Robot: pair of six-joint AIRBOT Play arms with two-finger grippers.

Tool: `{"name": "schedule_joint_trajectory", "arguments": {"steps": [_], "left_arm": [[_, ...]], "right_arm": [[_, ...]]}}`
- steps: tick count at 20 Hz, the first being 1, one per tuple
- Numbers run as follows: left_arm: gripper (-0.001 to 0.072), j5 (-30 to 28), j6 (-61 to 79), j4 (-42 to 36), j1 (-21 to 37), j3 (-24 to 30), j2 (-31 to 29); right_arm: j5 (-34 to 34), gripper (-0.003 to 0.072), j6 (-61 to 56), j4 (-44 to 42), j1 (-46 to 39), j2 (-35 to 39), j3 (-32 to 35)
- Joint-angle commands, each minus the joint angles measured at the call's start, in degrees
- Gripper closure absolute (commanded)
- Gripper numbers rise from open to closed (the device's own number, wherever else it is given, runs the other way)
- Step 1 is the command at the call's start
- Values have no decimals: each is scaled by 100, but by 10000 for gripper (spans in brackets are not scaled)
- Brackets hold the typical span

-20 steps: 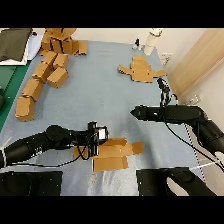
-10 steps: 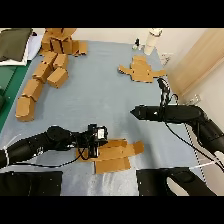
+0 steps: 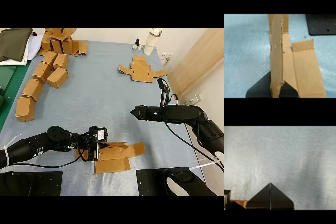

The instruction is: Fold the box.

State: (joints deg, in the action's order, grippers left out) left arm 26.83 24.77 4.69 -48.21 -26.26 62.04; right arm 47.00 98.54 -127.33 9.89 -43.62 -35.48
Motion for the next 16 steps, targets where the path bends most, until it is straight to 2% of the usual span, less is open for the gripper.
{"name": "schedule_joint_trajectory", "arguments": {"steps": [1, 5, 16], "left_arm": [[697, 55, -39, 0, -4, 2, 0], [697, 297, -42, -2, -4, 2, 0], [697, 74, -39, -2, 0, 0, 0]], "right_arm": [[24, 682, -2, 4, 0, 2, 2], [55, 682, 0, 9, 0, 0, 2], [326, 681, 0, 267, 0, 0, 2]]}}
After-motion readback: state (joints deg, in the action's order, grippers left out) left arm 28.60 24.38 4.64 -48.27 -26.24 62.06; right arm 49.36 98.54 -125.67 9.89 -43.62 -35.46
